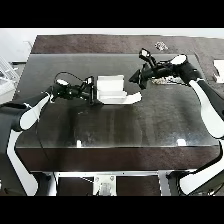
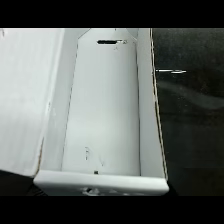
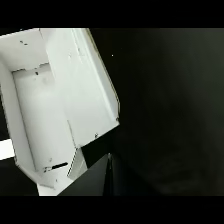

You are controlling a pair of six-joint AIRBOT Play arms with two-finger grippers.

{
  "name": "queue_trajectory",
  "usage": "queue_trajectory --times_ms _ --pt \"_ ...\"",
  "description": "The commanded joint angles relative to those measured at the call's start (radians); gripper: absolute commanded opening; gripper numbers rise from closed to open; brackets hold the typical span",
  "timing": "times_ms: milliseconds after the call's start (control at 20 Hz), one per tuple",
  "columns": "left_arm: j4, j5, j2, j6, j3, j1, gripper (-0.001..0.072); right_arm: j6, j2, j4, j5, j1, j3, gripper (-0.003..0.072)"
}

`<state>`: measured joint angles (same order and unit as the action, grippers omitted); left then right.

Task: Fold the box and place the chain.

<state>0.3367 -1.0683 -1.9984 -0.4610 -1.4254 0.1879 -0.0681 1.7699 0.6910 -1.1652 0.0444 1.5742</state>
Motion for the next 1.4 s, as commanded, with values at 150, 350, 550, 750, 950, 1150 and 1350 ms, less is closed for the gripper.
queue_trajectory --times_ms 150,350,550,750,950,1150,1350 --pt "0.000 0.002 0.000 0.000 0.000 0.000 0.0539 0.178 -0.043 0.035 -0.039 -0.012 -0.175 0.0579" --pt "0.000 0.002 0.000 0.000 0.000 0.000 0.0539 0.265 -0.024 0.031 0.027 -0.006 -0.209 0.0580" --pt "0.000 0.002 0.000 0.000 0.000 0.000 0.0539 0.269 -0.004 0.031 0.033 0.037 -0.209 0.0579" --pt "0.000 0.002 0.000 0.000 0.000 0.000 0.0539 0.283 0.007 0.027 0.129 0.075 -0.208 0.0579" --pt "0.000 0.002 0.000 0.000 0.000 0.000 0.0539 0.289 0.007 0.024 0.147 0.076 -0.208 0.0422" --pt "-0.001 0.001 0.000 0.000 0.000 0.000 0.0539 0.290 0.007 -0.016 0.118 0.097 -0.208 0.0293" --pt "-0.001 0.001 0.000 0.000 0.000 0.000 0.0539 0.290 0.011 -0.029 0.121 0.130 -0.208 0.0197"
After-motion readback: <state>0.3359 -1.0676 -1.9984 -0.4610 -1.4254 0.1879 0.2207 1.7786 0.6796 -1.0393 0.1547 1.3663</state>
